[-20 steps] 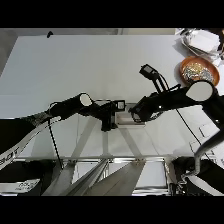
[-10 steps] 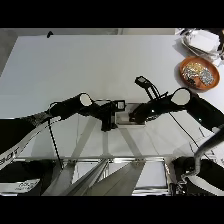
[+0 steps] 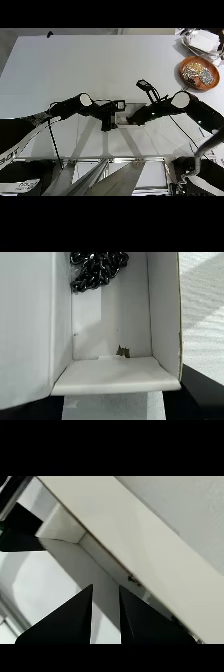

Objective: Fold the box and place the chain.

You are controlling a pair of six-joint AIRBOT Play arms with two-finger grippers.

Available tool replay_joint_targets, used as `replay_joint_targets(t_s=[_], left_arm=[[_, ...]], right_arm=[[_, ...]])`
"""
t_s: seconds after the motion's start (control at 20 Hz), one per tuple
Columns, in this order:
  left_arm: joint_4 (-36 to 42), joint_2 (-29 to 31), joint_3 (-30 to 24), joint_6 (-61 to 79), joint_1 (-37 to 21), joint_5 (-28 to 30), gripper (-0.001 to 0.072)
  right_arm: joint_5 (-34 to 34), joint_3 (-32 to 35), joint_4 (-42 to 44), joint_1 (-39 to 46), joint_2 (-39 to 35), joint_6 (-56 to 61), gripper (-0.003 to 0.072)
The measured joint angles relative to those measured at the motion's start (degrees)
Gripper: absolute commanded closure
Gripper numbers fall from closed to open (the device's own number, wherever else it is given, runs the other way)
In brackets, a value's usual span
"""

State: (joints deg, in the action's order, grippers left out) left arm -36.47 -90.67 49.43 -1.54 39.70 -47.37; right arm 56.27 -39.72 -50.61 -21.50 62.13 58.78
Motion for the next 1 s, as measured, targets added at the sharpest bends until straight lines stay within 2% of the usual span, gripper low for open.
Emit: replay_joint_targets(t_s=[0.15, 0.2, 0.3, 0.45, 0.7, 0.8, 1.0], left_arm=[[0.0, 0.0, 0.0, 0.0, 0.0, 0.0, 0.0578], [0.0, 0.0, 0.0, 0.0, 0.0, 0.0, 0.0578], [0.0, 0.0, 0.0, 0.0, 0.0, 0.0, 0.0578], [0.0, 0.0, 0.0, 0.0, 0.0, 0.0, 0.0578], [0.0, 0.0, 0.0, 0.0, 0.0, 0.0, 0.0578], [0.0, 0.0, 0.0, 0.0, 0.0, 0.0, 0.0578], [0.0, 0.0, 0.0, 0.0, 0.0, 0.0, 0.0578]], right_arm=[[5.6, -3.1, -4.7, 3.6, -3.9, 4.3, 0.0505], [7.1, -4.0, -7.7, 5.2, -5.4, 6.3, 0.0487], [9.1, -5.1, -15.3, 9.4, -7.8, 10.8, 0.0362], [10.5, -5.9, -25.3, 16.7, -8.3, 15.6, 0.0343], [9.9, -6.2, -31.2, 23.6, -0.7, 20.5, 0.0337], [9.1, -6.3, -31.5, 24.5, 3.8, 22.6, 0.0272], [5.4, -6.3, -31.6, 25.3, 9.7, 27.0, 0.028]])
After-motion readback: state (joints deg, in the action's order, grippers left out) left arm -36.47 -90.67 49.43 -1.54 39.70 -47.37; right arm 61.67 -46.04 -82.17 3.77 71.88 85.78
